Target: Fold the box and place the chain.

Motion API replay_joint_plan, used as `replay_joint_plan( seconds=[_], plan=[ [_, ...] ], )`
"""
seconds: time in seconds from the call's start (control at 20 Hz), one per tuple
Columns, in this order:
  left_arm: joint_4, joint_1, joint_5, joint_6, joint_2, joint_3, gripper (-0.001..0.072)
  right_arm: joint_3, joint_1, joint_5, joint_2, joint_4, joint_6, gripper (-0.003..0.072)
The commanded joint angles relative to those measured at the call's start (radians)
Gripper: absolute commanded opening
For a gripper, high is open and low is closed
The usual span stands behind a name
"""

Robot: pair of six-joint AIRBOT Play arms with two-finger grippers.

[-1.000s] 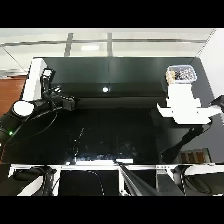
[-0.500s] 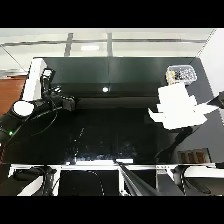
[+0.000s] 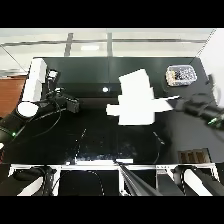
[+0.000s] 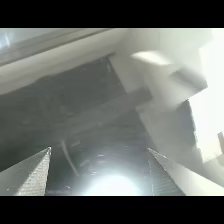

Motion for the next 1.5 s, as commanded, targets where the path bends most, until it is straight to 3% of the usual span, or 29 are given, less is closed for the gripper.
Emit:
replay_joint_plan(
  seconds=[0.0, 0.1, 0.35, 0.55, 0.8, 0.85, 0.9, 1.05, 1.1, 1.15, 1.2, 1.25, 1.3, 1.35, 1.4, 1.45],
  plan=[
    [-0.057, -0.051, -0.017, -0.001, -0.035, 0.010, 0.0699, -0.228, 0.246, -0.266, 0.088, 0.259, -0.118, 0.0017],
    [-0.114, -0.044, -0.115, -0.032, -0.099, 0.059, 0.0699, -0.238, 0.355, -0.338, 0.088, 0.261, -0.113, 0.0017],
    [-0.317, 0.076, -0.531, 0.010, -0.378, 0.257, 0.0700, -0.238, 0.490, -0.418, 0.088, 0.278, -0.109, 0.0017],
    [-0.324, 0.050, -0.591, 0.013, -0.553, 0.364, 0.0700, -0.238, 0.559, -0.465, 0.088, 0.279, -0.098, 0.0017],
    [-0.311, 0.003, -0.940, 0.197, -0.725, 0.508, 0.0683, -0.238, 0.573, -0.523, 0.088, 0.279, -0.095, 0.0017],
    [-0.297, 0.000, -0.987, 0.236, -0.746, 0.526, 0.0619, -0.238, 0.573, -0.528, 0.088, 0.279, -0.095, 0.0017],
    [-0.280, -0.003, -1.010, 0.252, -0.761, 0.540, 0.0470, -0.238, 0.573, -0.530, 0.088, 0.279, -0.095, 0.0017],
    [-0.264, -0.002, -0.995, 0.327, -0.770, 0.548, 0.0260, -0.238, 0.573, -0.530, 0.088, 0.279, -0.095, 0.0017],
    [-0.265, -0.003, -0.991, 0.343, -0.771, 0.548, 0.0153, -0.238, 0.573, -0.530, 0.088, 0.278, -0.095, 0.0016],
    [-0.265, -0.005, -0.988, 0.365, -0.772, 0.548, 0.0131, -0.238, 0.573, -0.530, 0.088, 0.278, -0.095, 0.0017],
    [-0.265, -0.005, -0.975, 0.368, -0.772, 0.548, 0.0028, -0.238, 0.574, -0.529, 0.088, 0.278, -0.095, 0.0017],
    [-0.266, -0.005, -0.967, 0.370, -0.772, 0.548, 0.0030, -0.238, 0.574, -0.526, 0.088, 0.273, -0.096, 0.0019],
    [-0.266, -0.005, -0.960, 0.370, -0.772, 0.548, 0.0029, -0.238, 0.574, -0.526, 0.088, 0.268, -0.096, 0.0107],
    [-0.266, -0.005, -0.954, 0.370, -0.771, 0.548, 0.0028, -0.237, 0.573, -0.530, 0.088, 0.268, -0.096, 0.0472],
    [-0.265, -0.005, -0.954, 0.369, -0.768, 0.548, 0.0027, -0.232, 0.573, -0.528, 0.088, 0.262, -0.100, 0.0680],
    [-0.257, -0.005, -0.955, 0.367, -0.756, 0.547, 0.0026, -0.212, 0.573, -0.507, 0.089, 0.212, -0.111, 0.0680]
  ],
)
